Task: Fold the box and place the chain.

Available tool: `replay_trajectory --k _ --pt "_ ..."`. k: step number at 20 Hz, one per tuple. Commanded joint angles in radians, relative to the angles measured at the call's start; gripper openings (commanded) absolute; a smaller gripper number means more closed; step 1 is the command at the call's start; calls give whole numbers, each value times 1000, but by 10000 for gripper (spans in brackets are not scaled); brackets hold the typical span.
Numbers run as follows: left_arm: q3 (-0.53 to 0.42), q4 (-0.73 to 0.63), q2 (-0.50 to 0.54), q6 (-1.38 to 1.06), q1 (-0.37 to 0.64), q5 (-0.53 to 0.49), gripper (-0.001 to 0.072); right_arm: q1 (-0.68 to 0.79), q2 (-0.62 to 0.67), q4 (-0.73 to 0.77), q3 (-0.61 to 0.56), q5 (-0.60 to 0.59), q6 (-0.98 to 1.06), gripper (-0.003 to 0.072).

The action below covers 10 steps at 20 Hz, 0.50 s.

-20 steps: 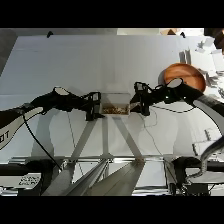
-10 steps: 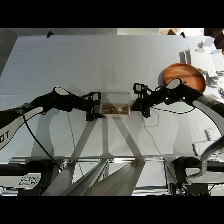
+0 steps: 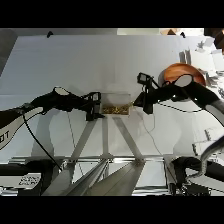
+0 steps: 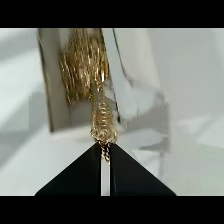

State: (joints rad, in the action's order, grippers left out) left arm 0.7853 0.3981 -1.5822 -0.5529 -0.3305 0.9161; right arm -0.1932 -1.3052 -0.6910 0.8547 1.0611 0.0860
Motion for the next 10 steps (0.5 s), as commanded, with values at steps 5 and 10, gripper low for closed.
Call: replay_trajectory --k 5,10 --pt "0 1 0 0 0 0 339 -21 171 380 86 62 131 11" --pt "0 1 0 0 0 0 339 -120 170 594 109 8 115 11"
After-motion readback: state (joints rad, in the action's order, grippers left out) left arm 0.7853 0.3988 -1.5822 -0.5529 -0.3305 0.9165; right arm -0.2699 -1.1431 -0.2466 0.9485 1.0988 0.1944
